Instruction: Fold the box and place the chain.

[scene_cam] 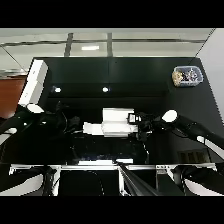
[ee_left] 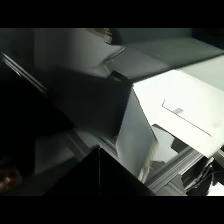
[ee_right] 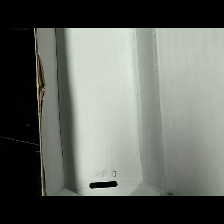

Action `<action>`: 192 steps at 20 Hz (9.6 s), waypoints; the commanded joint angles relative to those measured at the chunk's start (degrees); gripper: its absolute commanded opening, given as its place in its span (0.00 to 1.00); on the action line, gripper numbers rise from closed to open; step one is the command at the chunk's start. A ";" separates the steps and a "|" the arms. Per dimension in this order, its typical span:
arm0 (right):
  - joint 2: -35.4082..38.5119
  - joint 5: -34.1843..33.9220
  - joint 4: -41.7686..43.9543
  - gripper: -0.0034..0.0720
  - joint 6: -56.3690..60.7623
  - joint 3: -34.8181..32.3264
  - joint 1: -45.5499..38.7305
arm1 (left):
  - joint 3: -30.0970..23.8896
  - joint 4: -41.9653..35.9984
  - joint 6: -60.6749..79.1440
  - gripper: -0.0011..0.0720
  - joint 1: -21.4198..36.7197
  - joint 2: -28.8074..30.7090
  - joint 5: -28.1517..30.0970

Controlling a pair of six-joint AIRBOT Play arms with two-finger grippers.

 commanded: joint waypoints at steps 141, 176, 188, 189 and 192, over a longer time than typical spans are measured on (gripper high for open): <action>14.56 11.80 -20.04 0.07 58.95 5.38 -10.36 | 34.14 47.12 -65.77 0.05 -43.74 -13.97 -3.26; -1.77 26.08 -12.02 0.49 94.03 17.38 -4.07 | 34.16 47.10 -65.79 0.05 -43.74 -13.97 -4.28; -1.90 14.38 -35.15 0.43 124.98 19.15 12.33 | 34.16 47.10 -65.79 0.05 -43.74 -13.97 -4.28; -1.90 14.34 -36.96 0.30 126.70 19.63 13.00 | 34.16 47.10 -65.79 0.05 -43.74 -13.97 -4.28; -3.08 17.11 -42.18 0.29 131.49 21.33 14.38 | 34.16 47.10 -65.79 0.05 -43.74 -13.97 -4.28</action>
